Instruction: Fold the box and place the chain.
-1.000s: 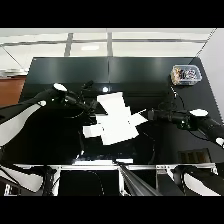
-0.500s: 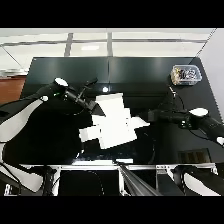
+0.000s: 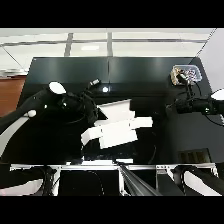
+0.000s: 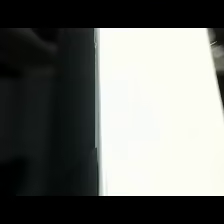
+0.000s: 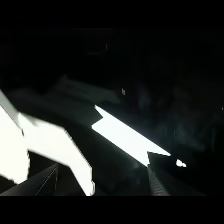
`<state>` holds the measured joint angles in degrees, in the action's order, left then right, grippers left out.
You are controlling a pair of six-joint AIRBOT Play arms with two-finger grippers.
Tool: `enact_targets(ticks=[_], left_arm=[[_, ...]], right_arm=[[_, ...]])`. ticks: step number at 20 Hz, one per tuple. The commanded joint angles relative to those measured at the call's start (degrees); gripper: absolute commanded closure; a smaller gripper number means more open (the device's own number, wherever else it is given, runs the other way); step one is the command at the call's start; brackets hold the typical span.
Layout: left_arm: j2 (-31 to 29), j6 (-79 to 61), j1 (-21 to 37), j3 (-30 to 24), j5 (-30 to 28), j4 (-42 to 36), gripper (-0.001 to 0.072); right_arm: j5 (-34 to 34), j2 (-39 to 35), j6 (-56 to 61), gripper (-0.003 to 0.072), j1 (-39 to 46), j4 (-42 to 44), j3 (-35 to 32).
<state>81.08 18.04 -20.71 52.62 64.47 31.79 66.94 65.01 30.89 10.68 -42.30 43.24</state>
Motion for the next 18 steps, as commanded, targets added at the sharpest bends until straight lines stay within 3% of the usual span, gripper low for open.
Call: enact_targets(ticks=[1, 6, 9, 13, 18], left_arm=[[-4.09, -21.16, -4.26, -4.37, -14.36, 0.42, 0.0684], [0.46, -24.02, -5.25, -4.35, -19.28, 0.66, 0.0684], [1.49, -24.09, -5.35, -4.35, -20.46, 0.85, 0.0684], [1.49, -24.3, -5.92, -3.82, -20.81, 5.07, 0.0683], [1.55, -27.12, -6.1, -1.88, -20.74, 4.33, 0.0683]], right_arm=[[2.49, -0.04, -0.04, 0.0052, -2.82, -11.8, 1.31], [-0.5, -0.04, -11.65, 0.0053, -8.79, -10.6, -1.31], [-1.77, -0.04, -17.49, 0.0053, -10.64, -2.51, -2.14], [-1.81, -0.07, -17.88, 0.0053, -14.67, -1.25, -2.14], [-1.38, -1.27, -17.68, 0.0052, -14.73, -2.84, -2.14]])
